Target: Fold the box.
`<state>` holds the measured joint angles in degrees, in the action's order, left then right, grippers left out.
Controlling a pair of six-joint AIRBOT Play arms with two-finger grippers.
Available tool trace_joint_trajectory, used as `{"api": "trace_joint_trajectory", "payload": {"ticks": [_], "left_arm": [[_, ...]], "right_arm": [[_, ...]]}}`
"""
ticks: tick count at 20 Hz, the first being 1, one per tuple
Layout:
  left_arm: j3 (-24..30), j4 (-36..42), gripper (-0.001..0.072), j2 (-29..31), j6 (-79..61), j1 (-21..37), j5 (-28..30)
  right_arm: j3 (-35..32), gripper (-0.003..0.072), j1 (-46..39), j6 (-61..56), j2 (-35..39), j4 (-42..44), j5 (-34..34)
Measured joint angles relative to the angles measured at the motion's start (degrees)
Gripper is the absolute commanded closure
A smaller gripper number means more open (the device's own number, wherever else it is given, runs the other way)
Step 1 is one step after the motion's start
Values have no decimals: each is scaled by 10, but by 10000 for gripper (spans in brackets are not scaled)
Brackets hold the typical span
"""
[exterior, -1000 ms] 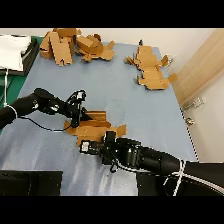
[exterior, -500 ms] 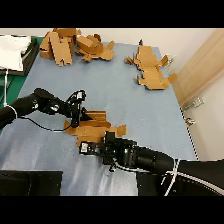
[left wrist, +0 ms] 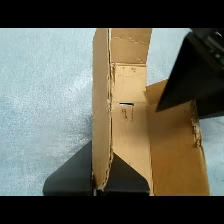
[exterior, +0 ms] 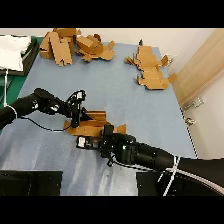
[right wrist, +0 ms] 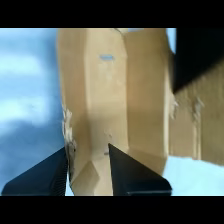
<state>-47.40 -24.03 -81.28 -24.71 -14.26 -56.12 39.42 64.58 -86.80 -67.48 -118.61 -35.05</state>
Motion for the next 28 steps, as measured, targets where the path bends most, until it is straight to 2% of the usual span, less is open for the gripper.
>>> {"api": "trace_joint_trajectory", "payload": {"ticks": [11, 19, 28], "left_arm": [[0, 0, 693, 0, 0, 0, 0], [0, 0, 693, 0, 0, 0, 0], [0, 0, 693, 0, 0, 0, 0]], "right_arm": [[3, 306, -45, -15, 0, 36, 4], [3, 306, -119, 222, 5, 289, 61], [3, 306, -165, 328, 6, 357, 68]]}}
